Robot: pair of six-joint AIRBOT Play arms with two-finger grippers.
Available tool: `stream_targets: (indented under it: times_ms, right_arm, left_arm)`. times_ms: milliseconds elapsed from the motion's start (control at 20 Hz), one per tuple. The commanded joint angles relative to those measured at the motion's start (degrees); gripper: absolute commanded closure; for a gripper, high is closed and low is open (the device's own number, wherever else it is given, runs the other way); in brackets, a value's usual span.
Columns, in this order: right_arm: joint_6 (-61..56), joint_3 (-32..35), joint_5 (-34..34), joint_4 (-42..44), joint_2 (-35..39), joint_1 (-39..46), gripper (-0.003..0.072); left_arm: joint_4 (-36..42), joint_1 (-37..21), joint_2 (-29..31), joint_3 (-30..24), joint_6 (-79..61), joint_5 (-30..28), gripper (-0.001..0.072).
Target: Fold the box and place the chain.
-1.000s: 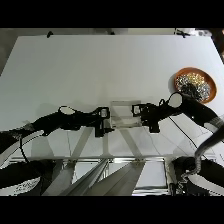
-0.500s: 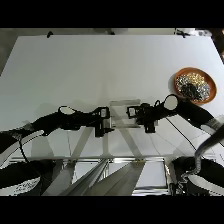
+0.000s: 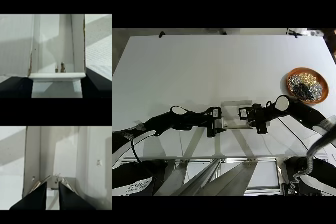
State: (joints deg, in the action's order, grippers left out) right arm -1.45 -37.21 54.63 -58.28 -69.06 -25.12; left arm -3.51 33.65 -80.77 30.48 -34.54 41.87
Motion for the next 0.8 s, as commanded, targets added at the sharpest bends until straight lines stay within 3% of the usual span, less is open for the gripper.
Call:
stream_targets:
  times_ms: [0, 300, 350, 450, 600, 750]
  right_arm:
    - [-1.97, -0.04, 1.03, -1.95, 4.55, 1.66, 0.0509]
    - [-10.91, -0.04, 12.81, -1.86, 13.81, 14.01, 0.0513]
    - [-15.06, -0.04, 14.51, -1.79, 14.93, 16.81, 0.0538]
    - [-29.09, -0.04, 16.41, -1.6, 16.02, 22.12, 0.0673]
    - [-47.67, -0.02, 16.61, -1.73, 15.54, 28.06, 0.0674]
    - [-58.62, 0.87, 16.31, -3.96, 13.4, 30.23, 0.0674]
  left_arm:
    - [0.07, 0.02, 0.0, 0.07, 0.04, -0.04, 0.0501]
    - [0.07, 0.0, 0.0, 0.07, 0.04, -0.02, 0.0501]
    - [0.07, 0.0, 0.0, 0.07, 0.04, -0.02, 0.0501]
    - [0.07, 0.02, 0.0, 0.07, 0.04, -0.02, 0.0501]
    - [0.07, 0.02, 0.0, 0.07, 0.04, -0.02, 0.0501]
    - [0.07, 0.0, 0.0, 0.07, 0.04, -0.02, 0.0501]
